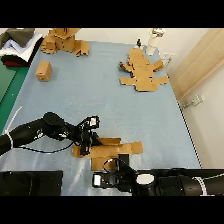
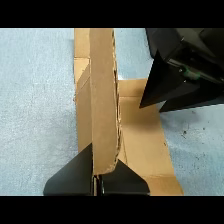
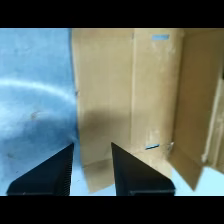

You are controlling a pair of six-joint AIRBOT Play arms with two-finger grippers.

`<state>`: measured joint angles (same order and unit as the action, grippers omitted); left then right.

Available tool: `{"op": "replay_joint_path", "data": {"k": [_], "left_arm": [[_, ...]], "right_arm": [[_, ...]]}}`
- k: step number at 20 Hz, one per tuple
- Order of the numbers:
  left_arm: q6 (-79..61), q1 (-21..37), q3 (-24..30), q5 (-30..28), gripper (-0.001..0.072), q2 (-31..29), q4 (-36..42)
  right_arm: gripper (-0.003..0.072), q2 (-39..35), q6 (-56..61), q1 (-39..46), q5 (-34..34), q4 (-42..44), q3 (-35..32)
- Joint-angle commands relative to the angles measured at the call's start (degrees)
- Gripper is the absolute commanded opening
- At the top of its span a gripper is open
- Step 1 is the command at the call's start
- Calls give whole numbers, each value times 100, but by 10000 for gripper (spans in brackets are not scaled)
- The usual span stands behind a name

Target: Fold the box.

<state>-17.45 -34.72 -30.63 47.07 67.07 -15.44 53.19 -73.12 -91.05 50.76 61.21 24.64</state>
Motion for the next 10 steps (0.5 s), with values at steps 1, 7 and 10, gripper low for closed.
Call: {"op": "replay_joint_path", "data": {"k": [1, 7, 10], "left_arm": [[-2, 7, -2, -2, 17, -4, 0], [-2, 7, -2, -2, 17, -4, 0], [-2, 7, -2, -2, 17, -4, 0]], "right_arm": [[380, -20, 175, 2, 59, -328, 7], [381, -232, 501, 2, 247, -734, 52], [668, -328, 1126, 4, 337, -931, 50]]}}
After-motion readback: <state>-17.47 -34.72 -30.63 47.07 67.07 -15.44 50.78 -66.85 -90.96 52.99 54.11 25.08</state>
